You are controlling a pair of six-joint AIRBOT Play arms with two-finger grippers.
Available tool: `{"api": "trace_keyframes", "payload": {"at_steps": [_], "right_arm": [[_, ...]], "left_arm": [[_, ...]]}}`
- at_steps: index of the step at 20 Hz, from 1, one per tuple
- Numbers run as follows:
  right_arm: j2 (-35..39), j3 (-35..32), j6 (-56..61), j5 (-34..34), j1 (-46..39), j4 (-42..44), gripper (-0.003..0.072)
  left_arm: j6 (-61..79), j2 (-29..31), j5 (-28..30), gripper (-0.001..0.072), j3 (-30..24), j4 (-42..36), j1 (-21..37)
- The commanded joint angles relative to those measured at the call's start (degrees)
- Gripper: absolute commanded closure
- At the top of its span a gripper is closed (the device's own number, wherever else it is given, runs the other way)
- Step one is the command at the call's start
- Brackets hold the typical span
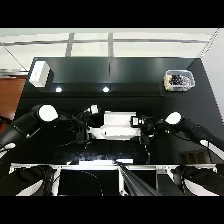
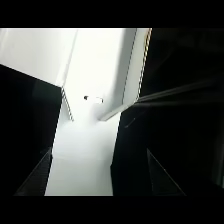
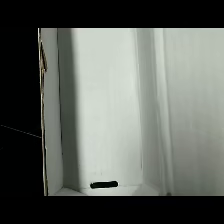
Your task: Fold the box and place the chain.
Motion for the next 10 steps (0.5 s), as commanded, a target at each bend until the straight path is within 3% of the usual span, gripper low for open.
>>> {"api": "trace_keyframes", "payload": {"at_steps": [1, 4, 7, 8, 10], "right_arm": [[0.0, 0.0, 0.0, 0.0, 0.0, 0.0, 0.0506], [0.0, 0.0, 0.0, 0.0, 0.0, 0.0, 0.0506], [0.0, 0.0, 0.0, 0.0, 0.0, 0.0, 0.0506], [0.0, 0.0, 0.0, 0.0, 0.0, 0.0, 0.0506], [0.0, 0.0, 0.0, 0.0, 0.0, 0.0, 0.0506]], "left_arm": [[12.3, -0.9, 6.6, 0.0001, -3.0, 0.8, -2.0], [12.5, -2.8, 12.3, 0.0025, -3.6, -2.5, -4.6], [12.6, -4.8, 14.4, 0.0041, -3.5, -5.7, -6.6], [12.6, -5.4, 14.6, 0.0137, -3.5, -5.7, -7.1], [12.6, -5.7, 14.5, 0.0424, -3.5, -6.3, -7.7]]}}
